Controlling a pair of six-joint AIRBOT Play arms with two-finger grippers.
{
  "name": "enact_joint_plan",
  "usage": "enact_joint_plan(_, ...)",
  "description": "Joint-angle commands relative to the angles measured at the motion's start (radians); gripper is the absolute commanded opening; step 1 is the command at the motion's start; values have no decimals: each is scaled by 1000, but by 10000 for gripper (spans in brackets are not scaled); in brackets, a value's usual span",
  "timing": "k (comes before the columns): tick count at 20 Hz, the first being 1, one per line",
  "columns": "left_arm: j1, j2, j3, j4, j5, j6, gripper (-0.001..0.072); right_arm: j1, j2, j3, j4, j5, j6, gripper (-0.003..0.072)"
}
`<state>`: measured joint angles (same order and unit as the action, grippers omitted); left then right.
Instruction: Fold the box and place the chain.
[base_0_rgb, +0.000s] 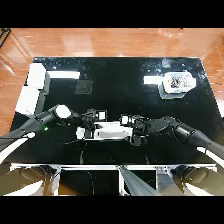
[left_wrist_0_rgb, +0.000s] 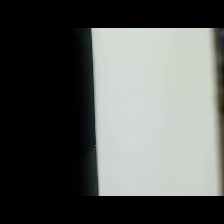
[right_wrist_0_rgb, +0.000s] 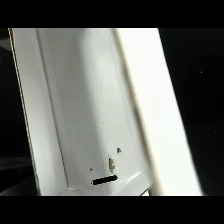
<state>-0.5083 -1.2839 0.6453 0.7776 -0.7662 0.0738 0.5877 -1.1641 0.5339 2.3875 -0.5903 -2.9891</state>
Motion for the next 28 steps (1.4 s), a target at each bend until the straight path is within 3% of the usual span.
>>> enact_joint_plan(1, 1, 0, 0, 0, 0, 1, 22, 2, -24, 0, 2, 4, 0, 708)
enact_joint_plan(22, 1, 0, 0, 0, 7, 1, 22, 19, -32, 19, 18, 18, 0, 707)
enact_joint_plan(28, 1, 0, 0, 10, 6, 1, 22, 25, -57, 19, 17, -35, 0, 699)
